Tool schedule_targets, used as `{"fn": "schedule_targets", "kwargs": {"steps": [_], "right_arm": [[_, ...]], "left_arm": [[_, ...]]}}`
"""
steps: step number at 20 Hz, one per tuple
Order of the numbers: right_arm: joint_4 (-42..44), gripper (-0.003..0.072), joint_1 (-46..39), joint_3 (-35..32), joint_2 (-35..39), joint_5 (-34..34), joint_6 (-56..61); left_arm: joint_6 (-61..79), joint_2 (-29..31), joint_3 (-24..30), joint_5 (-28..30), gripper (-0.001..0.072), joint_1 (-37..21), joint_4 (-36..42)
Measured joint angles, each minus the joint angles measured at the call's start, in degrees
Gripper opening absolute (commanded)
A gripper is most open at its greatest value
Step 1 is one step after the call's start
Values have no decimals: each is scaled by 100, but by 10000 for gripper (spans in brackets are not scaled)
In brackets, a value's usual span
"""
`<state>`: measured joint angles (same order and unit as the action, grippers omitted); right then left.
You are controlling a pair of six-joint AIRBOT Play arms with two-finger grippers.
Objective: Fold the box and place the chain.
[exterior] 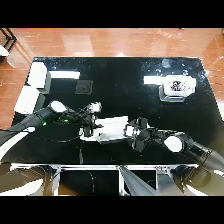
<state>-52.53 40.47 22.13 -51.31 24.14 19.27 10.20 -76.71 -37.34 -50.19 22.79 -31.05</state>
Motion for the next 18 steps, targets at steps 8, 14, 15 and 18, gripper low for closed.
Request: {"fn": "schedule_targets", "kwargs": {"steps": [8,14,15,18], "right_arm": [[96,702,-256,149,-9,144,-129],[525,702,-485,345,-334,442,-529],[669,702,-549,398,-433,538,-713],[1246,702,-780,579,-695,861,-1333]], "left_arm": [[0,0,0,-109,20,0,-15],[4,0,0,-107,19,0,-9],[2,0,0,-103,20,0,-9],[2,0,0,-94,19,0,-17]]}}
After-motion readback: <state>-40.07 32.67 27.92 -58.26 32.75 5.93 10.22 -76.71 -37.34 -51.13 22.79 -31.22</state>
